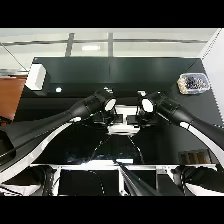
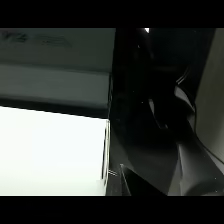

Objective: Fold the box and place the chain.

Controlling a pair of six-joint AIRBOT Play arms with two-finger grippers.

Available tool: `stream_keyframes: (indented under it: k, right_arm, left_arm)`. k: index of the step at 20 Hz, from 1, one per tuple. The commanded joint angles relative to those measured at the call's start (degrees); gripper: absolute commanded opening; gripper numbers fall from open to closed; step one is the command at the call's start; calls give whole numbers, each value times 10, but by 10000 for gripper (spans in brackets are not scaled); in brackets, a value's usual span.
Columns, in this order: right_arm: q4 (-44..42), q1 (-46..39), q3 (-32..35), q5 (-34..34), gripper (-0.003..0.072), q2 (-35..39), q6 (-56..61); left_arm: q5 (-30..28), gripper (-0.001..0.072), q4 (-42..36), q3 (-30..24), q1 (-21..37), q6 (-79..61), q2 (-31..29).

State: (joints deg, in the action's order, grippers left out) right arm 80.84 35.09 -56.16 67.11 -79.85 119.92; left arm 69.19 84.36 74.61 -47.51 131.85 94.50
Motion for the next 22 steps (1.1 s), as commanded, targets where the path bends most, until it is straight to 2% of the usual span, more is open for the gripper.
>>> stream_keyframes:
  k: [1,3,4,5,6,12,13,14,15,16,17,21,22]
  right_arm:
    - [2,0,-4,12,233,-12,6]
    - [2,0,-4,12,231,-15,7]
    - [2,0,-4,11,123,-15,7]
    - [2,0,-4,8,115,-15,7]
    - [2,0,-5,7,10,-15,7]
    - [-3,0,-5,8,16,-15,8]
    - [-4,0,-5,8,61,-15,8]
    - [-4,0,-5,8,205,-15,8]
    - [-5,0,-5,9,204,-15,8]
    - [-4,0,-5,10,136,-15,8]
    - [-2,0,-5,9,14,-15,7]
    - [-7,0,-5,0,16,-15,10]
    - [-9,0,-5,-1,71,-15,10]
  left_arm:
    - [1,28,2,0,0,-1,0]
    - [-2,28,2,0,0,0,0]
    - [-1,28,2,0,0,0,0]
    - [-1,28,2,0,0,0,0]
    - [-1,28,2,0,0,0,0]
    - [-1,28,2,0,0,0,0]
    - [-1,28,2,0,0,0,0]
    - [-1,28,2,0,0,0,0]
    - [-1,28,2,0,0,0,0]
    - [-1,28,2,0,0,0,0]
    - [-1,28,2,0,0,0,0]
    - [-1,28,2,0,0,0,0]
    - [-1,28,2,0,0,0,0]
